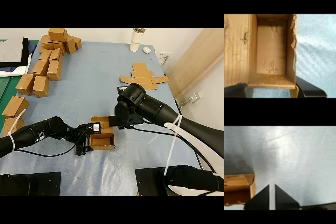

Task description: Fold the box.

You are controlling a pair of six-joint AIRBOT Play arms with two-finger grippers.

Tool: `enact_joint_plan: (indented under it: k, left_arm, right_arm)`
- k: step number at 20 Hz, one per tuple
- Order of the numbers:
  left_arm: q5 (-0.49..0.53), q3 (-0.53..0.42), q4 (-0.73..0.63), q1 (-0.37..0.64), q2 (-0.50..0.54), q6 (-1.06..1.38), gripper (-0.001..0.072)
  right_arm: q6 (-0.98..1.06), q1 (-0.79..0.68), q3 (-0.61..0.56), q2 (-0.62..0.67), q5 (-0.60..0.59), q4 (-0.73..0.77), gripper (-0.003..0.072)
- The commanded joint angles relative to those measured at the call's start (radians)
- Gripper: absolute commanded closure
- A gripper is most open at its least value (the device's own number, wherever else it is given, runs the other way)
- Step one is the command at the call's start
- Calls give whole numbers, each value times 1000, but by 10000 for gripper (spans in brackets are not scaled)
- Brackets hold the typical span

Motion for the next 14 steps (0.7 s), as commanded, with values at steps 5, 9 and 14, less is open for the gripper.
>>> enact_joint_plan:
  k: [5, 9, 14]
  left_arm:
    - [32, 1, 0, 1, 0, 0, 183]
    - [32, 1, 0, 1, 0, 0, 183]
    - [32, 1, -1, 1, 0, 0, 183]
  right_arm:
    - [-489, -391, -73, -19, 267, 396, 684]
    - [-1115, -653, -96, -207, 266, 1083, 684]
    - [-1493, -600, -90, -364, 82, 1317, 683]
